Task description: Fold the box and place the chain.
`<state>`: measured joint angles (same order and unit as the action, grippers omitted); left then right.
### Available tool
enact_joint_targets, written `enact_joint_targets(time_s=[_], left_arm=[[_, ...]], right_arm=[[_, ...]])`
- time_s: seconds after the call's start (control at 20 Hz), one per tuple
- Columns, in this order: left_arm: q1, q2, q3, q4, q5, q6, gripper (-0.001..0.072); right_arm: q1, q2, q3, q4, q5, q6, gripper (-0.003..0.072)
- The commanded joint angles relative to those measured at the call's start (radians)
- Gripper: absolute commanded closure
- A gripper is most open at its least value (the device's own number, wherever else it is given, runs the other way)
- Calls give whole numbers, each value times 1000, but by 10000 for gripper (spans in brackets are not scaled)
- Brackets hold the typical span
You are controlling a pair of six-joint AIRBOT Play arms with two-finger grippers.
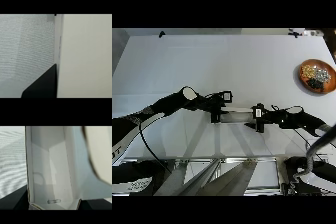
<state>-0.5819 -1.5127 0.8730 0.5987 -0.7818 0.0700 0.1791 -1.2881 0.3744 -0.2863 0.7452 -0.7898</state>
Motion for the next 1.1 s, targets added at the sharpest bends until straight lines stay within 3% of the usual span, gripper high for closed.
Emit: enact_joint_targets(time_s=[0.0, 1.05], left_arm=[[1, 1, 0, 0, -1, 0, 695], [1, 1, 0, 0, -1, 0, 695]], right_arm=[[0, 1, 0, -6, -18, 0, 449], [-1, 1, 0, -5, -31, 0, 448]])
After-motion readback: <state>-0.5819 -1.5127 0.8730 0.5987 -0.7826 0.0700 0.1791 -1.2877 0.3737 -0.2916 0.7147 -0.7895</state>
